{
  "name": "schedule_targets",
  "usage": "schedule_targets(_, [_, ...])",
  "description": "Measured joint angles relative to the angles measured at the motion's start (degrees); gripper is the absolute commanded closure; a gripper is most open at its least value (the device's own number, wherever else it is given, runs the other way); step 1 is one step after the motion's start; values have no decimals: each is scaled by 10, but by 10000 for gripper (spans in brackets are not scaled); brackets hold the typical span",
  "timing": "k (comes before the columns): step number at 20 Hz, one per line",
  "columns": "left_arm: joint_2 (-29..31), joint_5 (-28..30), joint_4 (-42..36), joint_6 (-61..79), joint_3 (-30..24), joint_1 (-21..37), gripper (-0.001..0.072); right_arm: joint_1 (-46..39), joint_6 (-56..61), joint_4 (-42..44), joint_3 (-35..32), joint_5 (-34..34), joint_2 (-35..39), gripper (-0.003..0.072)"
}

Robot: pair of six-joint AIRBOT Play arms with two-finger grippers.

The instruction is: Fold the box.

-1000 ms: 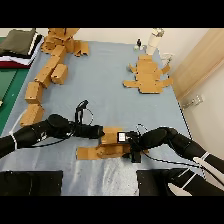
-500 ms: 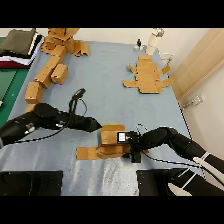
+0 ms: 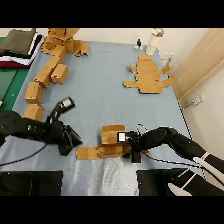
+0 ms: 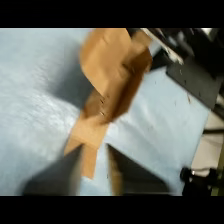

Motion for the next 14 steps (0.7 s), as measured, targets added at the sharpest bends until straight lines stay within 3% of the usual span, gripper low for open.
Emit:
schedule_targets(4, [-7, 54, 19, 59, -39, -73, 36, 0, 0, 0, 0, 0, 0, 186])
schedule_targets(9, [-79, 131, 23, 140, -57, -165, 36, 0, 0, 0, 0, 0, 0, 186])
schedule_targets(14, [-143, 228, 12, 170, -60, -218, 37, 0, 0, 0, 0, 0, 0, 186])
